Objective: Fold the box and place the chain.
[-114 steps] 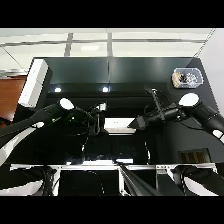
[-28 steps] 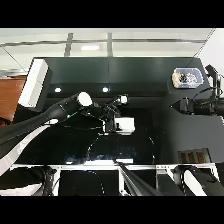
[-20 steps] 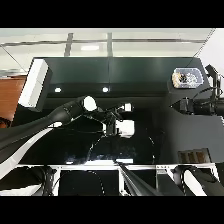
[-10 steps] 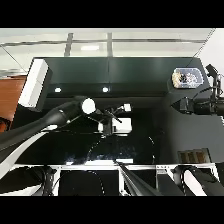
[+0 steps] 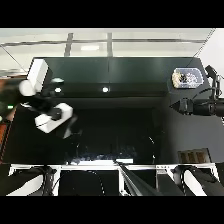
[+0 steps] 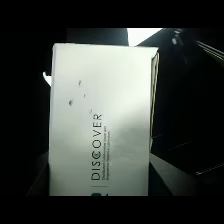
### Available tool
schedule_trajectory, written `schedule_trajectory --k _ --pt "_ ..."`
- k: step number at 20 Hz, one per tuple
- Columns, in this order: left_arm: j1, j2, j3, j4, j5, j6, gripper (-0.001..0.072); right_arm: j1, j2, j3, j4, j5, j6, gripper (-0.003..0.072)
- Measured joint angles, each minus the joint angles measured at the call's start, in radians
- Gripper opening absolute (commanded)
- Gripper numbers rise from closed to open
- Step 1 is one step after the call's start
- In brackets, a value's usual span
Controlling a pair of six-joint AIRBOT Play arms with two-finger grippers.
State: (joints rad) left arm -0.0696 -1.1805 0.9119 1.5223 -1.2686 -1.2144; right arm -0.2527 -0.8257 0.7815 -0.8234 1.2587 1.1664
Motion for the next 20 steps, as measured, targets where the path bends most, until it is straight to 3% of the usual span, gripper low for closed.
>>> schedule_trajectory --k 6,9,16,20 --pt "0.481 0.102 -0.047 0.024 0.040 -0.108 0.0352 0.000 0.000 -0.032 0.001 -0.027 0.000 0.0013" --pt "0.638 0.120 -0.063 -0.012 0.113 -0.038 0.0352 0.003 0.000 -0.040 0.003 -0.047 0.000 0.0013" --pt "0.735 0.107 -0.134 -0.204 0.359 0.323 0.0351 0.074 0.000 -0.044 0.003 -0.096 0.012 0.0013" --pt "0.742 0.060 -0.144 -0.298 0.414 0.429 0.0352 0.103 0.000 -0.044 0.003 -0.113 0.040 0.0013"
